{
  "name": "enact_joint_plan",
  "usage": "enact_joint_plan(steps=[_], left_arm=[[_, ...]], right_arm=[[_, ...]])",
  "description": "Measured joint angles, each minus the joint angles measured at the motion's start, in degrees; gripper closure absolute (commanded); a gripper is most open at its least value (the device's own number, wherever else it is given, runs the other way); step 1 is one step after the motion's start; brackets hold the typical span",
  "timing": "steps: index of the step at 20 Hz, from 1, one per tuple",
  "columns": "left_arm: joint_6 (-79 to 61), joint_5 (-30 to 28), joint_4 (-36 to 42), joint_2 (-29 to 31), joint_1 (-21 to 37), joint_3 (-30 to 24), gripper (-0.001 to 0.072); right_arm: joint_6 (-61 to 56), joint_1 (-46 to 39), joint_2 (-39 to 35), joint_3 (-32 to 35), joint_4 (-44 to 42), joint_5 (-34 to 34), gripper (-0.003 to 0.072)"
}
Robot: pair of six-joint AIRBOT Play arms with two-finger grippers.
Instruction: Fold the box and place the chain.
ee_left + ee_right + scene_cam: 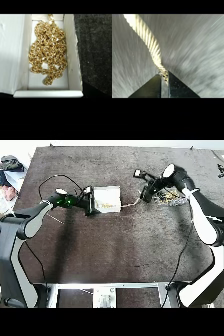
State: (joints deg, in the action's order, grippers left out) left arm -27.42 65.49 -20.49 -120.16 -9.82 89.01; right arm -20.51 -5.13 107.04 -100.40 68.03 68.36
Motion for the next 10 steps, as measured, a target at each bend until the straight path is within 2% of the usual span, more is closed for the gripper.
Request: enact_joint_plan(steps=[4, 7, 10], left_arm=[[0.00, 0.00, 0.00, 0.00, -0.02, 0.00, 0.0402], [0.00, -0.02, 0.00, 0.00, -0.02, 0.00, 0.0402], [0.00, -0.02, 0.00, 0.00, 0.00, 0.00, 0.0402]], right_arm=[[1.09, 1.55, -6.95, -0.02, -12.41, 2.49, 0.0705], [1.49, 4.98, -10.80, -0.09, -16.96, 2.32, 0.0706], [1.57, 9.60, -12.61, -0.04, -19.02, -1.36, 0.0706]])
